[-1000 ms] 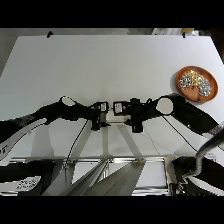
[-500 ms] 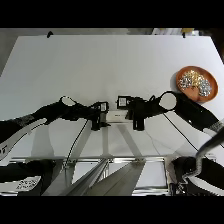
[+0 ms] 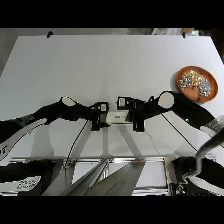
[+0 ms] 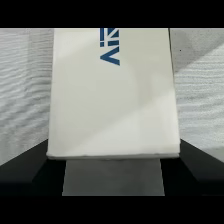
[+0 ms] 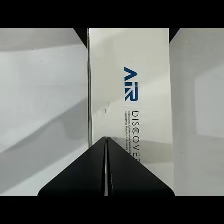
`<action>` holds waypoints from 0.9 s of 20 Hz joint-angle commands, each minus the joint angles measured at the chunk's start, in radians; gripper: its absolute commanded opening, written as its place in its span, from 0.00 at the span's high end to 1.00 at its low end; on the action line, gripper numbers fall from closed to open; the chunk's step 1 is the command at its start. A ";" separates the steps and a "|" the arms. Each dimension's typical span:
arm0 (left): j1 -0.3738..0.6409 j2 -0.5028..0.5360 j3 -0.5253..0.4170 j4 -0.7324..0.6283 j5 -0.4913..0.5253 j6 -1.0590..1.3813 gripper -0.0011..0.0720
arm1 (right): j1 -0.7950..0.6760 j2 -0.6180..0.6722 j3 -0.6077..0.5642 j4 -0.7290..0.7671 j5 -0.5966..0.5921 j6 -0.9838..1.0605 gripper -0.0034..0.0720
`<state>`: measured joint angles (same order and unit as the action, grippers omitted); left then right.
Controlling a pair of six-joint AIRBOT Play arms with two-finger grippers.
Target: Fold the box and place the chain.
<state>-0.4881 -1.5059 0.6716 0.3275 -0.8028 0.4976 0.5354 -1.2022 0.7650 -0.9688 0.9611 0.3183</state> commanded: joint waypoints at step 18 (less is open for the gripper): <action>0.000 0.001 0.000 -0.002 0.003 -0.001 0.97 | -0.006 0.130 -0.062 0.006 -0.199 0.006 0.92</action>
<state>-0.4881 -1.5059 0.6716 0.3241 -0.8009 0.4942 0.5335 -1.1374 0.7002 -0.9867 0.8490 0.3099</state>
